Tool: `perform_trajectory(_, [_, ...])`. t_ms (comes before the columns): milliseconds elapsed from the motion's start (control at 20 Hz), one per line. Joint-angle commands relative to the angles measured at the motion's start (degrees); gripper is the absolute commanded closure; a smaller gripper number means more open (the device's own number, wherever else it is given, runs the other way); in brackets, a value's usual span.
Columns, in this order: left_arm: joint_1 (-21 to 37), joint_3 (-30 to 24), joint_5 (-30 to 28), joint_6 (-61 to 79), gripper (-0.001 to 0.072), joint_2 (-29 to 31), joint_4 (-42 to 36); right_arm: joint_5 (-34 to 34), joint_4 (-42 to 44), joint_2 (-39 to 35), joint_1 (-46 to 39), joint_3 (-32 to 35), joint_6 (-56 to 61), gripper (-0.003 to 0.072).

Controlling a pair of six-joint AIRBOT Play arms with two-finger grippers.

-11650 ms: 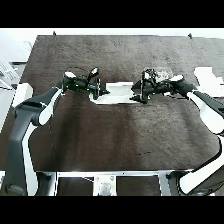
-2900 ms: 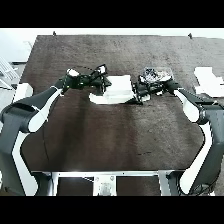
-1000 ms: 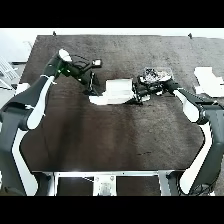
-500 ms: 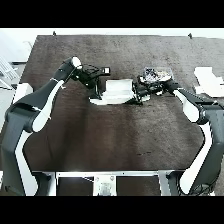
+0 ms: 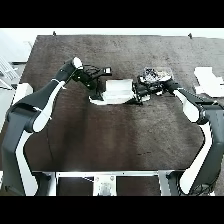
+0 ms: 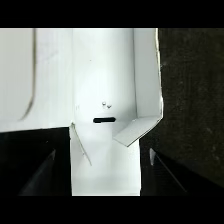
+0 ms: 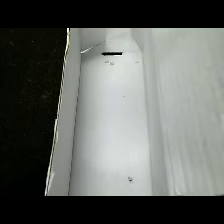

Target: Fold the box and place the chain.

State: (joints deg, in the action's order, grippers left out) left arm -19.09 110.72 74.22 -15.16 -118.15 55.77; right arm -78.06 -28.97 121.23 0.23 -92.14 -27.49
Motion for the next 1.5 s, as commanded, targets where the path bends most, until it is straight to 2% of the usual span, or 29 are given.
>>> perform_trajectory(0, [0.17, -1.46, -0.2, 2.69, 0.0118, -0.04, -2.25, -0.02, 0.02, 0.02, -0.04, 0.0, 0.0, 0.0099])
perform_trajectory(150, [0.5, -4.35, -1.81, 4.76, 0.0121, -0.04, -3.76, -0.02, 0.02, 0.02, -0.04, 0.0, 0.0, 0.0099])
perform_trajectory(800, [0.5, -4.33, -2.91, 3.74, 0.0123, -0.07, -3.69, -0.02, 0.02, 0.02, -0.04, 0.0, 0.0, 0.0099])
perform_trajectory(850, [0.5, -4.33, -2.91, 3.43, 0.0138, -0.07, -3.69, -0.02, 0.02, 0.02, -0.04, 0.0, 0.0, 0.0099])
perform_trajectory(900, [0.5, -4.33, -2.47, 3.58, 0.0359, -0.07, -3.67, -0.02, 0.02, 0.02, -0.04, 0.0, 0.0, 0.0099])
perform_trajectory(950, [0.5, -4.33, -2.05, 4.11, 0.0411, -0.07, -3.67, 0.0, 0.02, 0.02, -0.04, 0.0, 0.0, 0.0099])
perform_trajectory(1450, [0.48, -4.33, -2.89, 4.11, 0.0413, -0.07, -7.41, -0.02, 0.02, 0.02, -0.04, 0.0, 0.0, 0.0099])
